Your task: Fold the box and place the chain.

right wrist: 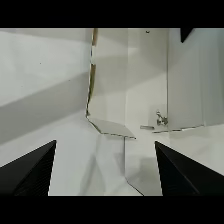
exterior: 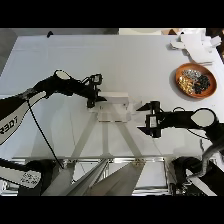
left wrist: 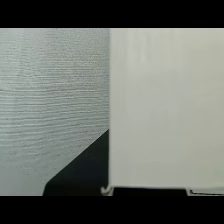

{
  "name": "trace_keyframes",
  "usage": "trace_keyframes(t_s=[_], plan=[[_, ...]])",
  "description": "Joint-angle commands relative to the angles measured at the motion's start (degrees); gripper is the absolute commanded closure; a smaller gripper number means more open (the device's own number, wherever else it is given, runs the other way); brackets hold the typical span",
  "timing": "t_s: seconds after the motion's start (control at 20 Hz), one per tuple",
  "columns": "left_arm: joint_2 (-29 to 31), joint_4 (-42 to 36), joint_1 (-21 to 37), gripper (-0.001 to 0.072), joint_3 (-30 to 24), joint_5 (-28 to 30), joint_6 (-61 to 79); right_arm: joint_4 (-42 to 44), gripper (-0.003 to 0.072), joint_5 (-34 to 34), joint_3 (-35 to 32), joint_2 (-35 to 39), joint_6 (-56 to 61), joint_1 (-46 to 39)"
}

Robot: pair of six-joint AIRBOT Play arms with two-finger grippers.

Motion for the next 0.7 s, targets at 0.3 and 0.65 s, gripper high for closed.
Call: trace_keyframes(t_s=[0.3, 0.65], plan=[[0.0, 0.0, 0.0, 0.0698, 0.1, 0.0, 0.0, 20.8, 0.0013, -8.4, -2.7, -18.0, -25.3, 0.0], [0.0, 0.0, 0.0, 0.0698, 0.1, 0.0, 0.0, 27.5, 0.0013, -13.9, -2.7, -18.5, -28.1, 0.0]])
